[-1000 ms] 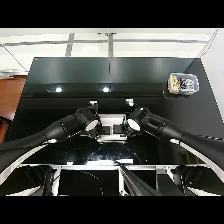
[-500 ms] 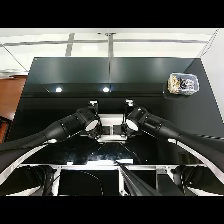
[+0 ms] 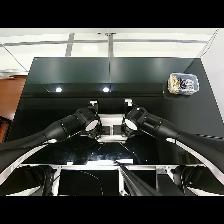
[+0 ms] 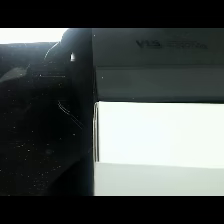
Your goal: Fold the box and place the chain.
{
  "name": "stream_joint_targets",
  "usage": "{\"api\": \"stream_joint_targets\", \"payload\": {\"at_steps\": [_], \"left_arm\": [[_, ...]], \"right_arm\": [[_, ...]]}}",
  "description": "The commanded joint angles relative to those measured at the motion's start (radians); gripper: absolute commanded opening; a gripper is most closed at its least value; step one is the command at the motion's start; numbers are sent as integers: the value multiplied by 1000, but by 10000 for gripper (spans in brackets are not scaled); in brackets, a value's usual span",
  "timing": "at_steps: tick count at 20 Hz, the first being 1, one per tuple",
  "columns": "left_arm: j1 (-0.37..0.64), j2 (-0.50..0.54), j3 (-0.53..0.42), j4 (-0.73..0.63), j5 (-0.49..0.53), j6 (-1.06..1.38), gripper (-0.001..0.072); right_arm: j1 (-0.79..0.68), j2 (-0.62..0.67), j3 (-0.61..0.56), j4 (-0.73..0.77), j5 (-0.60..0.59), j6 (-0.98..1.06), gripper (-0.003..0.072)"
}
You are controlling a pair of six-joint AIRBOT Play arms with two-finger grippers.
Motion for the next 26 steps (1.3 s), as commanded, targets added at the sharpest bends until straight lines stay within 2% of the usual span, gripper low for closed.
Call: {"api": "stream_joint_targets", "payload": {"at_steps": [1, 3, 4, 5, 6, 10, 13, 16, 19, 20, 23, 24, 26], "left_arm": [[0, -1, 0, 0, -1, 0, 29], [0, -1, 0, 0, -1, 0, 29], [0, -1, 0, 0, -1, 0, 29], [0, -1, 0, 0, -1, 0, 29], [0, -1, 0, 0, -2, 0, 29], [0, -1, 0, 0, -3, 0, 29], [0, -1, 0, 0, -3, 0, 29], [0, -1, 0, 0, -3, 0, 29], [0, -1, 0, 0, -3, 0, 29], [0, -1, 0, 0, -3, 0, 29], [0, -1, 0, 0, 0, 0, 29], [0, -1, 0, 0, 0, 0, 29], [0, -1, 0, 0, 0, -1, 29]], "right_arm": [[1, 1, 3, -1, 3, -6, 13], [1, 1, 3, 0, 3, -6, 16], [0, 1, 3, 4, 3, -6, 70], [0, 1, 3, 8, 3, -6, 229], [0, 2, 3, 12, 5, -9, 261], [0, 14, 3, 25, 23, -60, 260], [-7, 71, 3, 20, 23, -139, 261], [-41, 194, 3, -3, 25, -211, 260], [-112, 383, 3, -18, 31, -301, 260], [-146, 438, 3, -66, 46, -316, 260], [-275, 528, 2, -403, 130, -340, 258], [-338, 528, 2, -483, 126, -343, 258], [-484, 510, -4, -537, 25, -347, 258]]}}
